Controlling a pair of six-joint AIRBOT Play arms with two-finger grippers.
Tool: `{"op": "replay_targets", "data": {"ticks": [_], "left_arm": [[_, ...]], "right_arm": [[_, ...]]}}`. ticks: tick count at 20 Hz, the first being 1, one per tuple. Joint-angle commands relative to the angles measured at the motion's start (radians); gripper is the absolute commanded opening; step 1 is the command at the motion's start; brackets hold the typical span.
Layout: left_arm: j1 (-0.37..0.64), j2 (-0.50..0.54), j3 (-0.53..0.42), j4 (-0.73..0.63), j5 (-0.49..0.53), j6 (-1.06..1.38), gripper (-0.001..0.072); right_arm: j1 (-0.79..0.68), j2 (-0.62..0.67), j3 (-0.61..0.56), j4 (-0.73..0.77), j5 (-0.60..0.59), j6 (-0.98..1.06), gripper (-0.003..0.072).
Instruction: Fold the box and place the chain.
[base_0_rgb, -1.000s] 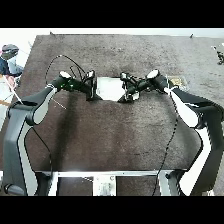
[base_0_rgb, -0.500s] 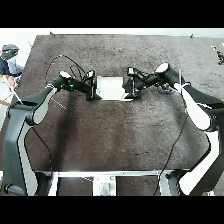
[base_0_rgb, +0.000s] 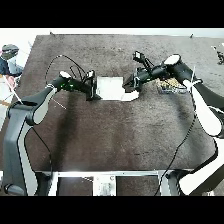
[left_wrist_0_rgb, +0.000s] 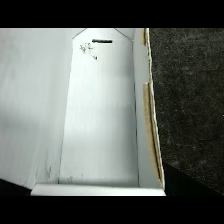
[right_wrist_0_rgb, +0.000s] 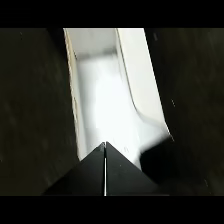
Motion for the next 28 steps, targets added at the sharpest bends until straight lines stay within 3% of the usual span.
{"op": "replay_targets", "data": {"ticks": [1,6,10,22,26,28], "left_arm": [[0.000,0.000,0.000,0.000,0.000,0.001,0.0240],[0.000,0.000,0.000,0.000,0.000,0.001,0.0240],[0.000,0.000,0.000,0.000,-0.001,0.001,0.0240],[0.000,0.000,0.000,0.000,-0.003,0.001,0.0240],[0.000,0.000,0.000,0.000,-0.002,0.001,0.0240],[0.000,0.000,0.000,0.000,-0.002,0.001,0.0240]], "right_arm": [[0.039,-0.016,0.000,0.059,-0.092,-0.008,0.0010],[0.067,-0.070,0.000,0.054,-0.342,-0.018,0.0010],[0.067,-0.107,0.000,0.054,-0.416,-0.018,0.0010],[0.067,-0.140,0.001,0.054,-0.362,-0.018,0.0010],[0.060,-0.069,0.001,0.053,-0.353,-0.018,0.0010],[0.043,-0.008,0.001,0.046,-0.291,-0.015,0.0009]]}}
